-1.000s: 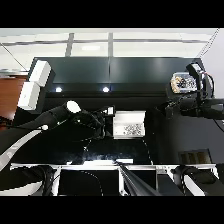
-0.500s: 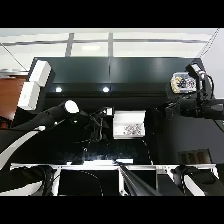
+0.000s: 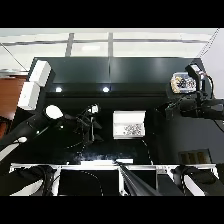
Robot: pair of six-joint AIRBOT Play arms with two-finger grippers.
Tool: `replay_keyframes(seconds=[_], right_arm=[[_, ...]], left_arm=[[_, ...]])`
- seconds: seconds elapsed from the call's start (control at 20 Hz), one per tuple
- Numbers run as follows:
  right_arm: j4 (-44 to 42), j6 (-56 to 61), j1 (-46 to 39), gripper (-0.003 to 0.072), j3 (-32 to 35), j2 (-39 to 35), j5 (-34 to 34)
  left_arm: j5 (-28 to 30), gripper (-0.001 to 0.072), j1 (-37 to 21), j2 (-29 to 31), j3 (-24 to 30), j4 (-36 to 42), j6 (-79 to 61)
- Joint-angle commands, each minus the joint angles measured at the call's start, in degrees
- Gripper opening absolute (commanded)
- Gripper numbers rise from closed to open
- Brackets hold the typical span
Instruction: Fold the box and place the chain.
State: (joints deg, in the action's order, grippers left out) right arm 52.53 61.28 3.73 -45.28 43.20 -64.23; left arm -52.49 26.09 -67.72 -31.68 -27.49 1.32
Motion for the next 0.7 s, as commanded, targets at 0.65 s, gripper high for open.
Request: replay_keyframes(seconds=[0.65], right_arm=[[0.00, -0.22, -0.02, 0.0452, -0.02, 0.00, -0.07]], left_arm=[[14.99, 0.0704, 7.37, -4.46, 0.92, 13.66, -12.70]])
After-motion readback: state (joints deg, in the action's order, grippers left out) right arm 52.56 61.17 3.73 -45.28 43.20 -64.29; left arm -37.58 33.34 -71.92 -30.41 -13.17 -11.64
